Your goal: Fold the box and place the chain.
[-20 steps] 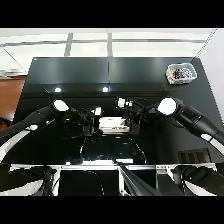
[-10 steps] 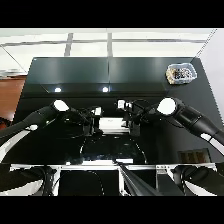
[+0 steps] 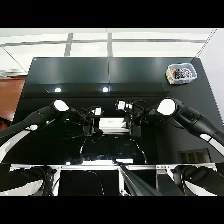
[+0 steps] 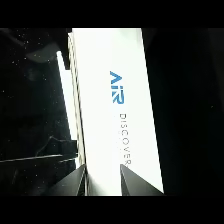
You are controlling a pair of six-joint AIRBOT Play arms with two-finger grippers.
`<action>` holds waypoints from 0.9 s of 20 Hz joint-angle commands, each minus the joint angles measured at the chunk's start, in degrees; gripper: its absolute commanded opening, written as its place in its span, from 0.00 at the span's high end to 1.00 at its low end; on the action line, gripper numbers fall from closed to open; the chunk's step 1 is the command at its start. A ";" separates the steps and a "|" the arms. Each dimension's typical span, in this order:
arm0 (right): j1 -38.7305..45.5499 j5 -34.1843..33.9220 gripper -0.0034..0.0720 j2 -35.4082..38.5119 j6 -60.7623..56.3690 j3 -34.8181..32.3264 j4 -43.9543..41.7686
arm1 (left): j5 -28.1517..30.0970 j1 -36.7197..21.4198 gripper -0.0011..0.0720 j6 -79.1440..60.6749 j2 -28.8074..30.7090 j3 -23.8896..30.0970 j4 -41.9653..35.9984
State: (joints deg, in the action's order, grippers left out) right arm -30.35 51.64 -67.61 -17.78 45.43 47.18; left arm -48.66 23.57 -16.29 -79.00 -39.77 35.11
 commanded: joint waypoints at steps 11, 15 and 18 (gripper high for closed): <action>3.48 6.97 0.53 7.15 -27.91 1.66 -0.22 | 0.00 0.02 0.46 0.09 -0.04 -0.04 0.00; 3.93 7.67 0.95 6.43 -42.86 -2.73 -6.93 | 0.00 0.02 0.46 0.09 -0.04 -0.04 0.00; 3.72 1.75 0.95 2.62 -42.86 -5.11 -22.10 | 0.00 0.02 0.46 0.09 -0.04 -0.04 0.00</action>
State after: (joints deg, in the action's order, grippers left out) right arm -26.70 56.86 -62.76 -55.66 42.35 37.39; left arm -48.69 23.57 -16.19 -79.00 -39.77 35.11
